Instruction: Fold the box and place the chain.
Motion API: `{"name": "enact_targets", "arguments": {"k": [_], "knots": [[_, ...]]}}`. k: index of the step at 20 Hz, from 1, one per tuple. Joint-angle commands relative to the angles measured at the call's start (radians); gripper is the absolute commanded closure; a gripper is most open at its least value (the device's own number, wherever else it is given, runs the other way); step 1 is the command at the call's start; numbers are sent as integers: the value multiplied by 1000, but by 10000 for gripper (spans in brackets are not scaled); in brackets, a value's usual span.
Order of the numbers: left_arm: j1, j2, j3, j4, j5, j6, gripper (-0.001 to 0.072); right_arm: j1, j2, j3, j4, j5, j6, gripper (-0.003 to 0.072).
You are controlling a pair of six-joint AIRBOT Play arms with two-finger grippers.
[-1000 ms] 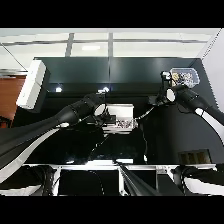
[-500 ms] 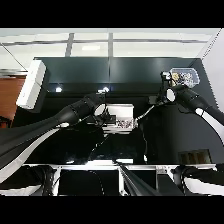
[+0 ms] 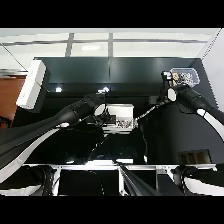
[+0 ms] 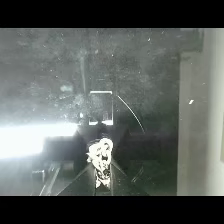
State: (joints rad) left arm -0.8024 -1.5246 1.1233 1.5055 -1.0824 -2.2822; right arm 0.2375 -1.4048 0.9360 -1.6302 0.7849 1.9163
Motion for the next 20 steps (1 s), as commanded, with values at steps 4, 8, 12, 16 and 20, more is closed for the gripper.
{"name": "enact_targets", "arguments": {"k": [4, 8, 12, 16, 20], "knots": [[1, 0, 1, 0, 0, 0, 678, 0, 209, 1, 54, 115, -148, 670], [1, 0, 1, 0, 0, 0, 678, 0, 412, 21, 245, 261, -315, 670], [1, 0, 1, 0, 0, 0, 678, 0, 535, 127, 549, 397, -484, 670], [1, 0, 1, 0, 0, 0, 678, 0, 547, 274, 790, 390, -571, 670], [1, 0, 1, 0, 0, 0, 678, 7, 537, 303, 924, 371, -613, 671]]}}
